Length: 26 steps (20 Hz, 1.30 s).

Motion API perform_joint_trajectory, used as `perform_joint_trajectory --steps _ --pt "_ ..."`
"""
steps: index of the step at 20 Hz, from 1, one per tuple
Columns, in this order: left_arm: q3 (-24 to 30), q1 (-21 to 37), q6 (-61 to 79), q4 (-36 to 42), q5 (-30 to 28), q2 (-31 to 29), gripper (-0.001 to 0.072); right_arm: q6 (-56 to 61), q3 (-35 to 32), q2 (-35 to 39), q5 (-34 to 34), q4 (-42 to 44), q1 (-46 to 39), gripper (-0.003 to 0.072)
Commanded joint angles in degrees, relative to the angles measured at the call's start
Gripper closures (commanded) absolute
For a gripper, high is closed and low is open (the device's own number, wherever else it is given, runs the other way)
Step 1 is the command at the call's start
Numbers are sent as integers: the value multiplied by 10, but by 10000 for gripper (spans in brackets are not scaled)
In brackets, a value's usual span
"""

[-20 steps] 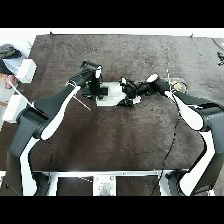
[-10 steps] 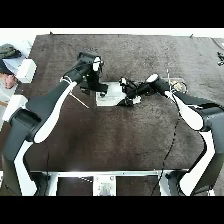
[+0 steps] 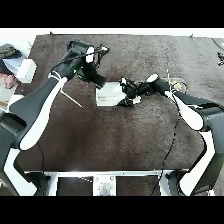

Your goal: Fold the box and place the chain.

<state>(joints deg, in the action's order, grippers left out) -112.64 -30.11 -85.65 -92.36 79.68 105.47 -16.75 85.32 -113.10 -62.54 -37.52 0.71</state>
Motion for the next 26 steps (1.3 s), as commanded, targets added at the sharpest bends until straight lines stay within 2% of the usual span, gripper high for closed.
perform_joint_trajectory --steps 1,3,4,7,9,11,13,15,16,17,19,21,26 --pt "57 19 54 22 -50 -45 2 0 0 0 0 0 0 378" --pt "141 54 104 89 -110 -103 2 0 0 0 0 0 0 377" --pt "196 77 146 145 -158 -139 2 0 0 0 0 0 0 378" --pt "390 147 388 375 -304 -235 2 0 0 0 0 0 0 378" --pt "490 190 548 509 -338 -250 2 0 0 0 0 0 0 378" --pt "542 207 576 536 -365 -250 0 0 0 0 0 0 0 378" --pt "553 207 576 530 -385 -250 0 0 0 0 0 0 0 378" --pt "553 207 577 599 -374 -251 1 0 0 0 0 0 0 378" --pt "553 206 577 606 -372 -250 54 0 0 0 0 0 0 378" --pt "553 206 578 599 -381 -246 142 0 0 0 0 0 0 377" --pt "545 210 616 604 -403 -229 144 0 0 0 0 0 0 378" --pt "499 224 661 623 -382 -191 144 0 0 0 0 0 0 377" --pt "313 274 784 689 -150 -23 145 0 0 0 0 0 0 378"
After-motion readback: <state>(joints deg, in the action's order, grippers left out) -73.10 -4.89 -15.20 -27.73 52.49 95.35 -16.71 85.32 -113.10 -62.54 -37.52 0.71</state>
